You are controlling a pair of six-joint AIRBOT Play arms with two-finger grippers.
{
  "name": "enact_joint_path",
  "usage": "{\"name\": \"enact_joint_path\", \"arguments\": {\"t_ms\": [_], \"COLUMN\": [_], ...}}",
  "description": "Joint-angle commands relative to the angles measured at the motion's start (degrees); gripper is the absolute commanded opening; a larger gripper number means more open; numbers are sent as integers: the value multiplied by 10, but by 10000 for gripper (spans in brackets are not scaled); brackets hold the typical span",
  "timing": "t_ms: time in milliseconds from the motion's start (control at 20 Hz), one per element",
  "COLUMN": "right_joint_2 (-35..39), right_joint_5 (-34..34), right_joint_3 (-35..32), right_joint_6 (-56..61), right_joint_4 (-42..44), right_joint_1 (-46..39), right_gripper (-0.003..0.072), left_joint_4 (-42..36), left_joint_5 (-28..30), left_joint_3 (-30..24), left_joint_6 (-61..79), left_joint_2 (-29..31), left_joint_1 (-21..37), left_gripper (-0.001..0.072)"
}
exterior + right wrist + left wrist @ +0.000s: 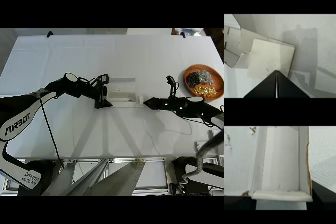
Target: Fold the box and place the chain.
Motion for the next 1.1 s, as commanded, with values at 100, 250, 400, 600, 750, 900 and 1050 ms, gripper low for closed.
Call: {"name": "enact_joint_path", "arguments": {"t_ms": [100,250,400,600,750,900,1050], "right_joint_2": [-4,2,32,56,38,25,14], "right_joint_5": [-42,-51,-65,-86,-83,-73,-63], "right_joint_3": [0,0,0,0,0,0,0], "right_joint_6": [-1,-1,2,75,102,102,89], "right_joint_4": [0,-6,-23,-109,-134,-131,-96], "right_joint_1": [7,7,7,7,7,7,7], "right_gripper": [5,5,4,4,2,2,2], "left_joint_4": [0,0,0,0,0,0,0], "left_joint_5": [0,0,0,0,0,0,0], "left_joint_3": [0,0,0,0,0,0,0], "left_joint_6": [0,0,0,0,0,0,0], "left_joint_2": [0,0,0,0,0,0,0], "left_joint_1": [0,0,0,0,0,0,0], "left_gripper": [259,259,259,259,259,259,259]}}
